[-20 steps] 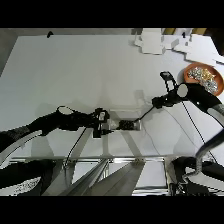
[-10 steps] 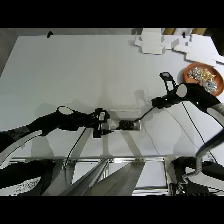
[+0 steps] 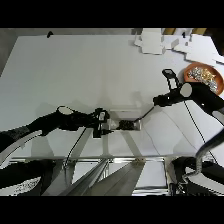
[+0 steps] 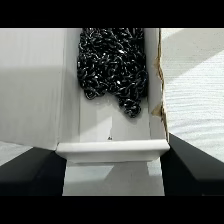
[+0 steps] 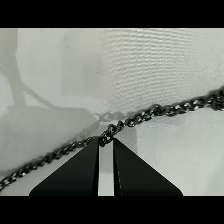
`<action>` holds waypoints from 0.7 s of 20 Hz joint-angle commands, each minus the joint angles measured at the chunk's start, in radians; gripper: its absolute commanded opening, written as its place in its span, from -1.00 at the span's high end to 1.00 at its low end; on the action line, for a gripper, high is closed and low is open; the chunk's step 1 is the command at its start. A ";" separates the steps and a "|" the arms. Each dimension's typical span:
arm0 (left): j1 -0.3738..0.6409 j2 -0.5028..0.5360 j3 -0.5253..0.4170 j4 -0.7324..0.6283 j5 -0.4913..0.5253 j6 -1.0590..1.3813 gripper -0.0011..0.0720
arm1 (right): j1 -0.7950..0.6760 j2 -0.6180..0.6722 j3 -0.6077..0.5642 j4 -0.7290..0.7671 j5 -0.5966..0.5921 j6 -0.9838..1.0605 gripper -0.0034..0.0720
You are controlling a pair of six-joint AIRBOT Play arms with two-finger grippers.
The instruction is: Fold the box and place the chain.
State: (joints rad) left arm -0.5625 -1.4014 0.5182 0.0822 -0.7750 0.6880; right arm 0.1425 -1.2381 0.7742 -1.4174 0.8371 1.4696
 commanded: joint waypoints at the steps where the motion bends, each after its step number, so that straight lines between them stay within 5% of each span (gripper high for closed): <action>1: 0.000 0.000 0.001 0.000 0.000 0.000 0.70 | 0.000 0.062 0.000 0.000 0.032 -0.001 0.87; 9: 0.000 0.000 0.001 0.000 0.000 0.000 0.70 | 0.045 0.119 0.000 0.001 0.119 -0.004 0.87; 14: 0.000 0.000 0.001 0.000 0.000 0.000 0.70 | 0.060 0.298 0.000 0.003 0.167 -0.005 0.87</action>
State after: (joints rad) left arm -0.5625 -1.4014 0.5182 0.0826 -0.7753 0.6880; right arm 0.1940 -1.0328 0.7734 -1.4151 0.9703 1.4658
